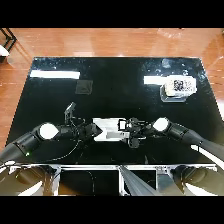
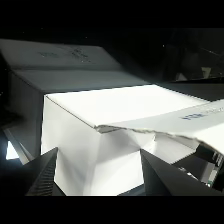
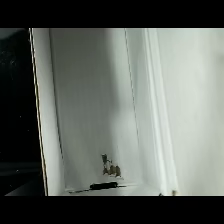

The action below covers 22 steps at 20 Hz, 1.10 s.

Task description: Fold the box and place the chain.

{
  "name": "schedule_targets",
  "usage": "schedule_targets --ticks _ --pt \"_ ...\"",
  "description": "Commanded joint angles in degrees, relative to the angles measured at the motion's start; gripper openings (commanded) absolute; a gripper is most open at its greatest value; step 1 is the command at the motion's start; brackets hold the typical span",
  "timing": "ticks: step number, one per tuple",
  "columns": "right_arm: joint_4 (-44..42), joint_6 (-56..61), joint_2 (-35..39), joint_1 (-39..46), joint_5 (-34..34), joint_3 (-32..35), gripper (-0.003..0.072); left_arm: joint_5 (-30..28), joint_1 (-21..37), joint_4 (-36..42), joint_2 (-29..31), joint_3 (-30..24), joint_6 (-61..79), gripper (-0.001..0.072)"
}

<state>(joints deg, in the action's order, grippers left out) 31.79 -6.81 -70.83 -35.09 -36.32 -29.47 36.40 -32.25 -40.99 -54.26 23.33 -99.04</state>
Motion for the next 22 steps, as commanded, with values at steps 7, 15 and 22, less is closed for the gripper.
schedule_targets --ticks 7,15,22 --pt "0.0 0.0 0.0 0.0 -0.1 0.0 0.0306 -0.5 -2.4 -9.2 -0.1 1.0 -7.1 0.0595" --pt "0.0 0.0 0.0 0.0 0.0 0.0 0.0306 -2.5 -6.0 -20.3 -0.5 2.6 -16.9 0.0595" --pt "0.0 0.0 0.0 0.0 0.0 0.0 0.0306 4.3 -9.9 -30.9 -4.7 8.7 -26.9 0.0595"
